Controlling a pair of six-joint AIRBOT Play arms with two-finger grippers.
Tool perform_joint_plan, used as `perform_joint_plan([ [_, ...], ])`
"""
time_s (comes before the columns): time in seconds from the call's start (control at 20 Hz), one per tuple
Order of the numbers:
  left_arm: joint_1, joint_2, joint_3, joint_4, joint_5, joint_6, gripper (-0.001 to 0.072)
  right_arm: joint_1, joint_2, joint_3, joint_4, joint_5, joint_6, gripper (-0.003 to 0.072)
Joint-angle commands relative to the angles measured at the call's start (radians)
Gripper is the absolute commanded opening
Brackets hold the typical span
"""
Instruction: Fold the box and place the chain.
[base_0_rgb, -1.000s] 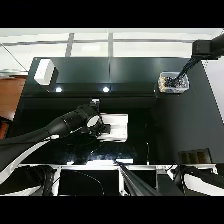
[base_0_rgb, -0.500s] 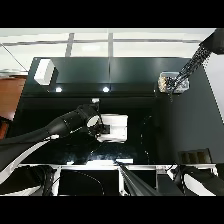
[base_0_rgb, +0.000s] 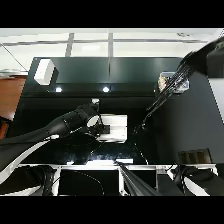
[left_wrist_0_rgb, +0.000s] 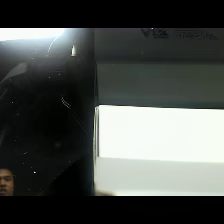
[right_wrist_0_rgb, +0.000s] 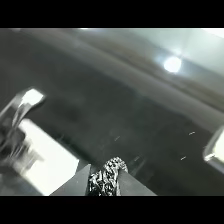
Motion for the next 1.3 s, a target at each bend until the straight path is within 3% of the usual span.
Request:
perform_joint_plan([
  [0.0, 0.0, 0.0, 0.0, 0.002, 0.004, 0.0, 0.0027, 0.077, 0.004, -0.023, 0.006, -0.08, -0.033, 0.002],
  [0.4, -0.001, 0.0, 0.0, 0.0, 0.002, 0.0, 0.0027, 0.141, 0.004, -0.229, 0.224, -0.038, -0.109, 0.002],
  [0.75, 0.0, 0.0, 0.0, 0.001, 0.003, 0.0, 0.0027, 0.143, -0.013, -0.25, 0.399, 0.023, -0.175, 0.0016],
  [0.95, 0.0, 0.0, 0.0, 0.001, 0.005, 0.0, 0.0027, 0.204, -0.05, -0.311, 0.43, 0.12, -0.186, 0.0017],
  [1.25, 0.0, 0.0, 0.0, 0.001, 0.003, 0.0, 0.0027, 0.317, -0.11, -0.557, 0.42, 0.346, -0.184, 0.0019],
])
